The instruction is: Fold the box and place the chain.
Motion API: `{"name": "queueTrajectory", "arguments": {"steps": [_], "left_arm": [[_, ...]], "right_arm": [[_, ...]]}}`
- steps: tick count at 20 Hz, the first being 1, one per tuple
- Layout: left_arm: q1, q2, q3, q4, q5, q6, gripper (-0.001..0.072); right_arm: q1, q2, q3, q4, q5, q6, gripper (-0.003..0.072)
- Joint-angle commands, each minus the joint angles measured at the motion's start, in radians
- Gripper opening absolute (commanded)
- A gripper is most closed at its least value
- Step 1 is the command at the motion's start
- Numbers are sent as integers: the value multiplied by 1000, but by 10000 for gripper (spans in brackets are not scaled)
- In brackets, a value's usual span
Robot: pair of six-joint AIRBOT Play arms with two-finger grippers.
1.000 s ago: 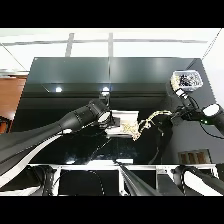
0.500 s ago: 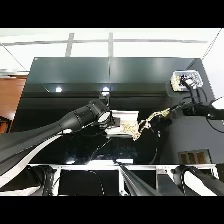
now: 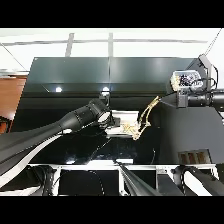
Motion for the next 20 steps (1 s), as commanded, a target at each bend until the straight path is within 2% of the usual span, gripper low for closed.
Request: {"name": "queueTrajectory", "arguments": {"steps": [1,6,13,14,15,16,20], "left_arm": [[1,0,1,0,0,0,32],[1,0,1,0,0,0,31],[1,0,1,0,0,0,31],[1,0,1,0,0,0,32],[1,0,1,0,0,0,32],[1,0,1,0,0,0,31],[1,0,1,0,0,0,32]], "right_arm": [[109,6,11,47,46,46,16],[329,-9,11,-60,-139,95,17],[411,-45,-1,-150,-179,142,18],[411,-51,-18,-148,-196,142,41],[409,-53,-32,-159,-211,143,262],[398,-52,-31,-198,-209,143,394],[185,-23,-27,-285,-116,109,394]]}}
